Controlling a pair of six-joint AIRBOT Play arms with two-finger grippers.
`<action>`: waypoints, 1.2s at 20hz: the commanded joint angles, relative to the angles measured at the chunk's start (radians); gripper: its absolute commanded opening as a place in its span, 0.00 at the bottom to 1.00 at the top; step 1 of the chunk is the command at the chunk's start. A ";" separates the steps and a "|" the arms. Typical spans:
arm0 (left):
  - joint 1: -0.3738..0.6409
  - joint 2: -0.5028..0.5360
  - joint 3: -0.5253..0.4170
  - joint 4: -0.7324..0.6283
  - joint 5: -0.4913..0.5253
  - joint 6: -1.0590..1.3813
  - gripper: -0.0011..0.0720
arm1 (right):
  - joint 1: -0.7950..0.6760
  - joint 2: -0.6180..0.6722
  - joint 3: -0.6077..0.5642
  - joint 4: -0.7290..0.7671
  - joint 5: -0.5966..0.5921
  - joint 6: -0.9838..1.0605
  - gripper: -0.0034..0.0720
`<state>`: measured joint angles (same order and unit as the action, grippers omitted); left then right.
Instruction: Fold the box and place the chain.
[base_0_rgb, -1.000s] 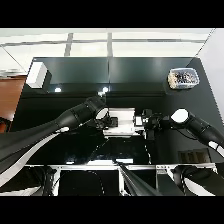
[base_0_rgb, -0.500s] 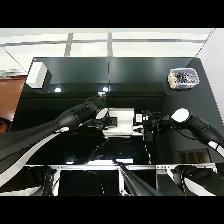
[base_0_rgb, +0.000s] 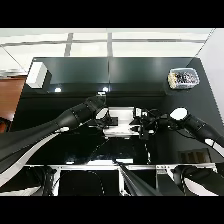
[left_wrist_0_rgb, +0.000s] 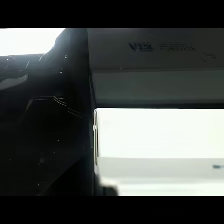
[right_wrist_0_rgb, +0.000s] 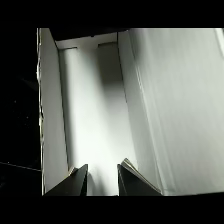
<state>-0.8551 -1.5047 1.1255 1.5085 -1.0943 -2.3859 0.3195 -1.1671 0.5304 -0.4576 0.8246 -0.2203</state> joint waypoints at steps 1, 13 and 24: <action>0.000 0.001 0.001 -0.003 0.001 0.000 0.05 | 0.001 -0.017 0.000 0.035 -0.015 -0.009 0.33; 0.000 0.001 0.001 -0.003 0.002 0.000 0.05 | 0.000 -0.019 0.000 0.035 -0.022 -0.009 0.53; 0.000 0.001 0.001 -0.003 0.002 -0.001 0.05 | -0.034 0.027 0.010 -0.005 -0.018 0.238 0.06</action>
<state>-0.8551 -1.5047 1.1255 1.5040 -1.0908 -2.3863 0.3073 -1.1687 0.5327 -0.4297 0.8059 -0.1513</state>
